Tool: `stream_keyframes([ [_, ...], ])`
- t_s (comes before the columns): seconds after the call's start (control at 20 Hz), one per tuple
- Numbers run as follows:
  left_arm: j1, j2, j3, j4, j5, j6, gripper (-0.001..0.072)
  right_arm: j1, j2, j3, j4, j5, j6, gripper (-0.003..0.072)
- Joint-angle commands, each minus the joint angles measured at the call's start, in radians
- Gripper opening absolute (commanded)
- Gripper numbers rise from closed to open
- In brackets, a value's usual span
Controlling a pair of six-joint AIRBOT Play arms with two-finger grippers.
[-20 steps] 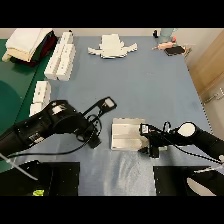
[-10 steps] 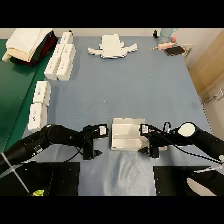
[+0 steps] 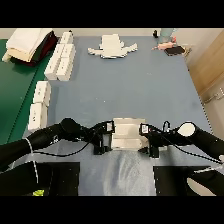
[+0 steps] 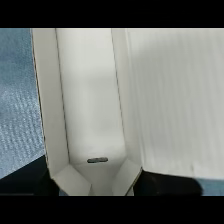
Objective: Fold the box.
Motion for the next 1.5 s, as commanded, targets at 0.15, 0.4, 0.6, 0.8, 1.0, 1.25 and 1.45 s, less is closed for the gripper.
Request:
stream_keyframes([
  [0.15,0.000,-0.080,0.029,-0.070,-0.043,0.088,0.0697,0.000,0.001,0.001,0.000,0.000,0.000,0.0521],
  [0.4,-0.001,-0.080,0.029,-0.063,-0.042,0.095,0.0697,0.000,0.001,0.001,0.000,0.000,0.000,0.0521],
  [0.6,-0.002,-0.080,0.029,-0.016,-0.040,0.042,0.0697,0.000,0.001,0.001,0.000,0.000,0.000,0.0521],
  [0.8,-0.060,-0.081,0.029,0.015,0.049,-0.013,0.0697,0.000,0.001,0.001,0.000,0.000,0.000,0.0521],
  [1.0,-0.082,-0.083,0.030,0.044,0.065,-0.027,0.0697,0.000,0.001,0.001,0.000,0.000,0.000,0.0521],
  [1.25,-0.082,-0.095,0.043,0.043,0.054,-0.029,0.0696,0.000,0.001,0.001,0.000,0.000,0.000,0.0521],
  [1.45,-0.082,-0.109,0.056,0.053,0.052,-0.051,0.0696,0.000,0.001,0.001,0.000,0.000,0.000,0.0521],
])
